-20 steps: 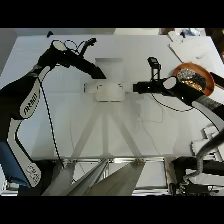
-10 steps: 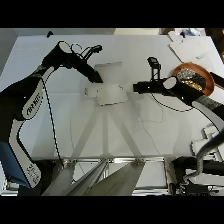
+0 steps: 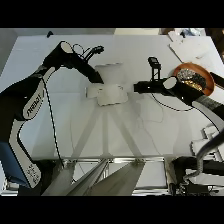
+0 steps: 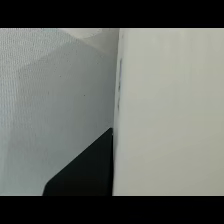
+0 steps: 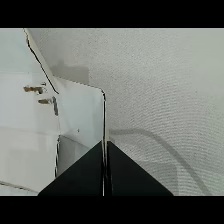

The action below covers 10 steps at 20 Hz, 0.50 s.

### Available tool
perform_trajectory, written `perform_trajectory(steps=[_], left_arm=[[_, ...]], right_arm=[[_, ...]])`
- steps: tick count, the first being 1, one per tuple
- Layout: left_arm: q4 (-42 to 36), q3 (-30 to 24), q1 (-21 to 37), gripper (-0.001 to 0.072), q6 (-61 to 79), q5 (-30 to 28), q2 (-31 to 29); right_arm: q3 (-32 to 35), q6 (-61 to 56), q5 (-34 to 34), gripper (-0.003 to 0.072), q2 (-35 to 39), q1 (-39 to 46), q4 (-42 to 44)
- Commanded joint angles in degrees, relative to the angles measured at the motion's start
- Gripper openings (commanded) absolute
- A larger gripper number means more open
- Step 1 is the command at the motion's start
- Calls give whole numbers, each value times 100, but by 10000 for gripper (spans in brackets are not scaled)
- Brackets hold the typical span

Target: Fold the box and place the chain.

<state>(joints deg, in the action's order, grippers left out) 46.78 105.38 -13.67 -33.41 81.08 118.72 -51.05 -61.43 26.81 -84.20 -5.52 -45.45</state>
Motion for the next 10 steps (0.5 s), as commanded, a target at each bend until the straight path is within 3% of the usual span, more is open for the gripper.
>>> perform_trajectory(steps=[1,10], left_arm=[[20,2,9,11,-48,0,-4],[24,2,2,11,-42,-118,-4]], right_arm=[[2,-2,11,12,-2,-7,2],[2,-4,11,13,-2,-7,44]])
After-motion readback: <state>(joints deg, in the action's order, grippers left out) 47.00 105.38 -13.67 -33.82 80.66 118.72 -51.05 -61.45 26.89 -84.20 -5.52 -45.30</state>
